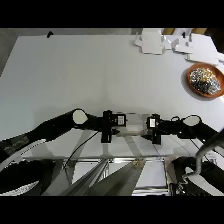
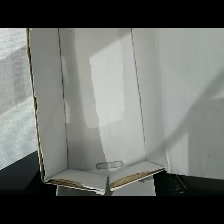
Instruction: Fold the box and place the chain.
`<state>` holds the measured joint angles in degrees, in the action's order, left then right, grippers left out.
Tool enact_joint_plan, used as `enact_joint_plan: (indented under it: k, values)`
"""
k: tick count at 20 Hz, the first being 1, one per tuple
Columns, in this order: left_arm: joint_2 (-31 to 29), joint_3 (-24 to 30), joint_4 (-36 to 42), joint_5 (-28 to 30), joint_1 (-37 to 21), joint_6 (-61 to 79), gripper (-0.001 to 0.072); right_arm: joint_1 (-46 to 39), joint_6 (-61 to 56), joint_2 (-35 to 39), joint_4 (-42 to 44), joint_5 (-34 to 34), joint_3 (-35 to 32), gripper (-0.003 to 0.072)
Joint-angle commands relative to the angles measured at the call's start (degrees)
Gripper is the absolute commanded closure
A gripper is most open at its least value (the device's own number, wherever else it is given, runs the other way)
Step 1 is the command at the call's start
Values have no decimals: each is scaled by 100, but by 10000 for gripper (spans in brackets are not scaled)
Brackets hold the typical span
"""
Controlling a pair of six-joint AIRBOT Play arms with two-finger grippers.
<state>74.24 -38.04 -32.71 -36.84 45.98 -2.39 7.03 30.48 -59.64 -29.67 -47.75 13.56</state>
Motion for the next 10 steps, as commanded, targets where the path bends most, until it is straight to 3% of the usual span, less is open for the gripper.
enact_joint_plan:
  k: [1, 3, 6, 10]
  values:
    - [-505, -2, -1152, -693, -282, -1786, 521, 0, 0, 0, -2, -2, 0, 124]
    - [-876, -2, -1794, -1119, -560, -3018, 699, 0, 0, 0, -2, -2, 0, 124]
    - [-1355, -2, -2553, -1471, -914, -4389, 704, 0, 0, 0, -2, -2, 0, 124]
    - [-1456, 9, -2723, -1716, -1346, -6039, 704, 0, 0, 0, -2, -2, 0, 124]
